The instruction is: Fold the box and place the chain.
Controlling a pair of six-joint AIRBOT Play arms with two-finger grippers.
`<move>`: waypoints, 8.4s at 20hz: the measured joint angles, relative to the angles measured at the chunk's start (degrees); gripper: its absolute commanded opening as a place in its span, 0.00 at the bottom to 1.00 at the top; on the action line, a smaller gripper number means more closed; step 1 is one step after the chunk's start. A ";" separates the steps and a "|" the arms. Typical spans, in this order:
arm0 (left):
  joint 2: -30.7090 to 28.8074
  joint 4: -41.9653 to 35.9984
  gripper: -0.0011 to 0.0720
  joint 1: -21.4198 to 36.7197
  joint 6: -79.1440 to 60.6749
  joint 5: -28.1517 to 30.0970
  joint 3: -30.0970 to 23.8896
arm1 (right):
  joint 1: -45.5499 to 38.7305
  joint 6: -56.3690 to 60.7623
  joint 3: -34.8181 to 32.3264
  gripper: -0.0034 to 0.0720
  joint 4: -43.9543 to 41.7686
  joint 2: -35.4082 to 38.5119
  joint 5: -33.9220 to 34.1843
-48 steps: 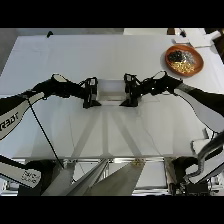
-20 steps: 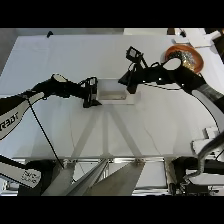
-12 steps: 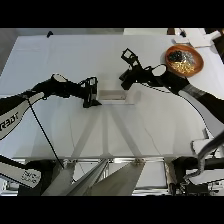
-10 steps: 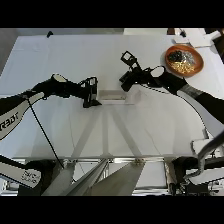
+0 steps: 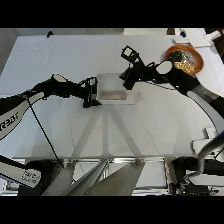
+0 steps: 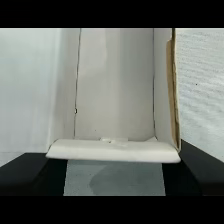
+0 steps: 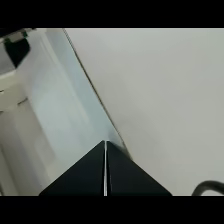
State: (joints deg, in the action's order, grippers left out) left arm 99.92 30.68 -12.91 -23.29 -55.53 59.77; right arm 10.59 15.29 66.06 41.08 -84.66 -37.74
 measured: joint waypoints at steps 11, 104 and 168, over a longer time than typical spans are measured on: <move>0.00 -0.02 0.56 0.00 0.00 0.00 0.00 | 0.00 4.26 0.04 0.49 23.76 9.46 -12.44; 0.00 0.00 0.56 0.00 0.00 0.00 0.00 | -9.27 45.09 0.00 0.05 12.13 -11.63 -24.28; 0.00 -0.02 0.56 -0.02 0.00 0.04 0.00 | 6.67 72.24 0.00 0.55 30.38 -7.39 -6.38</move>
State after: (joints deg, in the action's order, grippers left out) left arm 99.92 30.65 -12.93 -23.29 -55.48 59.77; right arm 17.26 87.53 66.06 71.46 -92.05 -44.12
